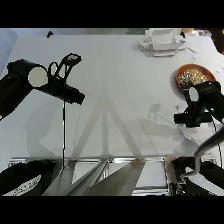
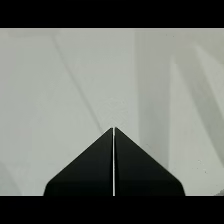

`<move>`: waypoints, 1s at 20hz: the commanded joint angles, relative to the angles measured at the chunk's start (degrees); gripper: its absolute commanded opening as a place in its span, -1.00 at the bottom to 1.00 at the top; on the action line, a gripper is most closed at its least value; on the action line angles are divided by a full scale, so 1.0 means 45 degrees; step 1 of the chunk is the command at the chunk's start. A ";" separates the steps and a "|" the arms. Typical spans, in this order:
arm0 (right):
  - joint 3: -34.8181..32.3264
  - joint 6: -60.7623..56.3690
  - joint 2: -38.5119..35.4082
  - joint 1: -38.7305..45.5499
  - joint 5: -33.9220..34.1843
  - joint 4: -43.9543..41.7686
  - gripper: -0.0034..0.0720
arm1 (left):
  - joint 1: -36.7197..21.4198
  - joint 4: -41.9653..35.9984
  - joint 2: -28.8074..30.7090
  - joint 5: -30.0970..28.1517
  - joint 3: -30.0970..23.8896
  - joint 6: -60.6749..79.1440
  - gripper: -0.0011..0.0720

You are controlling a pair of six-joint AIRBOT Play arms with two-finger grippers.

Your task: Fold the box and place the chain.

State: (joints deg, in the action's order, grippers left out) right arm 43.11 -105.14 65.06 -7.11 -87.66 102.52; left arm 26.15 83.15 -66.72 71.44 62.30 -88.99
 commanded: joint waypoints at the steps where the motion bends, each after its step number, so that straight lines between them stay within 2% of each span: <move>1: 0.0000 0.0000 -0.0010 0.0010 0.0000 -0.0005 -0.87 | -0.0005 0.0000 0.0010 -0.0005 -0.0005 0.0005 -0.94; 7: 0.0000 0.0005 -0.0010 0.0010 0.0189 -0.0267 -0.87 | -0.0005 0.0000 0.0010 -0.0005 -0.0005 0.0005 -0.94; 10: 0.0024 0.0277 -0.0010 0.0010 0.1855 -0.0772 -0.87 | -0.0005 0.0000 0.0010 -0.0005 -0.0005 0.0005 -0.94; 12: 0.0393 0.1642 -0.0010 0.0010 0.2302 -0.1010 -0.87 | -0.0005 0.0000 0.0010 -0.0005 -0.0005 0.0005 -0.94; 14: 0.1311 0.1734 -0.0010 0.0214 0.2157 -0.0053 -0.87 | -0.0005 0.0000 0.0010 -0.0005 -0.0005 0.0005 -0.94; 17: 0.2807 0.2161 -0.0010 0.1166 0.2050 0.2453 -0.87 | -0.0005 0.0000 0.0005 -0.0005 -0.0005 0.0005 -0.94; 19: 0.3133 0.2691 -0.0010 0.2234 0.2006 0.3657 -0.87 | -0.0005 0.0000 0.0005 -0.0005 -0.0005 0.0005 -0.94; 20: 0.3133 0.3186 0.0005 0.2890 0.2006 0.3706 -0.67 | -0.0005 0.0000 0.0010 -0.0005 -0.0005 0.0005 -0.94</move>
State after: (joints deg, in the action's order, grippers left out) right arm 54.72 -95.22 65.06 0.51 -78.89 112.27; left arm 26.15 83.13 -66.72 71.42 62.30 -88.99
